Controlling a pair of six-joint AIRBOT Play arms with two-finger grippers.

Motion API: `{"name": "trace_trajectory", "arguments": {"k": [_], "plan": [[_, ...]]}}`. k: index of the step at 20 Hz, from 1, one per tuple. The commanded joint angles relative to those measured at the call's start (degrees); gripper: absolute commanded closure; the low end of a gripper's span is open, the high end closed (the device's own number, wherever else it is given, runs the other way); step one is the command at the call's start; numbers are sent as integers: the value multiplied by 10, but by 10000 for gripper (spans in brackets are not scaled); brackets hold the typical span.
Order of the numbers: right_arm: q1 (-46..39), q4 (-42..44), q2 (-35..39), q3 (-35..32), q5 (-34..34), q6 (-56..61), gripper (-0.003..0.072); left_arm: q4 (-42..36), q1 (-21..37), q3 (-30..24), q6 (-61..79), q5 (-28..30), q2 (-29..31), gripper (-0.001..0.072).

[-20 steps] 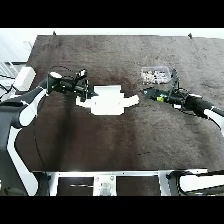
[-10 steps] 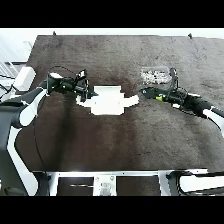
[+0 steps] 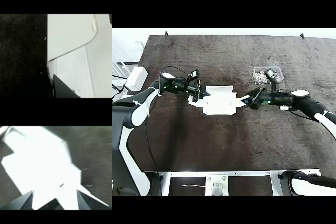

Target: Fold the box and place the chain.

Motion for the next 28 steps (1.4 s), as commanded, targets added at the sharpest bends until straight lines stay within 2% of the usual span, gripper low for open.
{"name": "trace_trajectory", "arguments": {"k": [1,3,7,14,21,28], "plan": [[73,-138,6,-1,-37,-23,40,0,0,0,0,1,0,689],[103,-185,5,-1,-55,-24,39,0,0,0,0,1,0,689],[146,-224,-2,-1,-111,-26,39,0,0,0,0,1,0,689],[182,-228,-38,0,-154,-48,39,0,0,0,0,1,0,689],[194,-220,-60,13,-230,-47,39,0,0,0,0,1,0,689],[169,-217,-47,50,-233,-30,39,0,0,0,0,0,0,688]]}}
